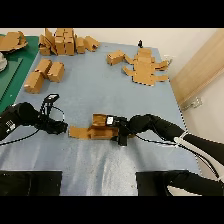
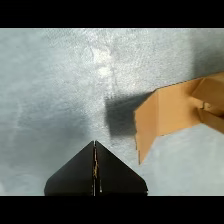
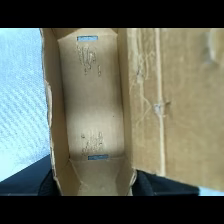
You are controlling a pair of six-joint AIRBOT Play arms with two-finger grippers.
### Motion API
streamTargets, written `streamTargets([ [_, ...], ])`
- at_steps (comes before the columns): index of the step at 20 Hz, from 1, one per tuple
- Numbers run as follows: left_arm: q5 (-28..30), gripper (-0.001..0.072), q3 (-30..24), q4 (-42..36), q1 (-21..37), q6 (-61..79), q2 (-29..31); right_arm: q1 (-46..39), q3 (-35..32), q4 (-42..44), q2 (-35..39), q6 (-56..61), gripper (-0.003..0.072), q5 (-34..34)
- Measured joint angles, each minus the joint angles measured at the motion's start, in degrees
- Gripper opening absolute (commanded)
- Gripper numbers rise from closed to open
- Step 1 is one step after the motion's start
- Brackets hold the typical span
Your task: Fold the box.
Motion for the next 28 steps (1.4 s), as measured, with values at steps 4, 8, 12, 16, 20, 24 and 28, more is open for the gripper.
streamTargets([
  [4,2.2,0.0011,-1.5,-6.2,-0.7,-0.7,-1.6,0.0,0.0,0.0,0.0,0.0,0.0507,0.0],
  [8,4.3,0.0011,-2.0,-14.6,-2.9,3.0,-5.6,0.0,0.0,0.0,0.0,0.0,0.0507,0.0],
  [12,5.7,0.0011,-2.1,-21.7,-4.9,6.3,-8.8,0.0,0.0,0.0,0.0,0.0,0.0507,0.0],
  [16,6.4,0.0010,-2.1,-25.6,-5.7,7.5,-9.7,0.0,0.0,0.0,0.0,0.1,0.0506,0.0],
  [20,6.2,0.0011,-2.1,-27.1,-5.9,7.7,-10.0,0.0,0.0,0.0,0.0,0.1,0.0507,0.0],
  [24,4.6,0.0010,-2.1,-29.7,-6.1,7.6,-9.2,0.0,0.0,0.0,0.0,-0.1,0.0507,0.0],
  [28,4.3,0.0009,-1.4,-31.3,-6.4,6.8,-7.6,0.0,0.0,0.0,0.0,-0.1,0.0507,0.0],
])
